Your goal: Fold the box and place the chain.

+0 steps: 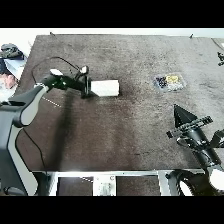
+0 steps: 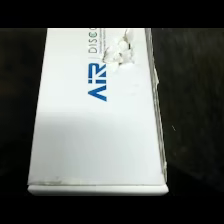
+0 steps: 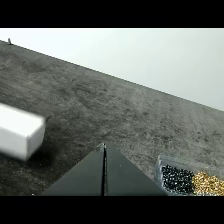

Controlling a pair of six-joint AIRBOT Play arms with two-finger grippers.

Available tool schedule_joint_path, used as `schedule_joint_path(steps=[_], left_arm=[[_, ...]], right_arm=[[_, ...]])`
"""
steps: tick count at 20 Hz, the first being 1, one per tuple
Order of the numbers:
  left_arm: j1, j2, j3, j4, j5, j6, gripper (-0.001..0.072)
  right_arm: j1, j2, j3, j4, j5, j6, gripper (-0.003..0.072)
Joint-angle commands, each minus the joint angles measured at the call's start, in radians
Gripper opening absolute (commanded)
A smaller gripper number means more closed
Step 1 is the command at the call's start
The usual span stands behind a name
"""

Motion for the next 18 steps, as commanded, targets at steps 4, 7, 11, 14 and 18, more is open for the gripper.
schedule_joint_path(steps=[4, 7, 11, 14, 18], left_arm=[[0.158, 0.235, 0.003, -0.045, 0.363, -0.195, 0.0009], [0.300, 0.294, 0.003, -0.042, 0.668, -0.365, 0.0010], [0.480, 0.281, -0.037, -0.021, 0.830, -0.663, 0.0010], [0.542, 0.254, -0.037, 0.074, 0.766, -0.666, 0.0010], [0.545, 0.177, -0.037, 0.123, 0.761, -0.681, 0.0010]], right_arm=[[0.000, 0.001, -0.001, 0.001, 0.000, 0.000, -0.0014], [0.000, 0.001, -0.001, 0.001, 0.000, 0.000, -0.0014], [0.000, 0.001, -0.001, 0.000, 0.000, 0.000, -0.0014], [0.000, 0.001, -0.001, 0.000, 0.000, 0.000, -0.0014], [0.000, 0.001, -0.001, 0.001, 0.000, 0.000, -0.0014]])
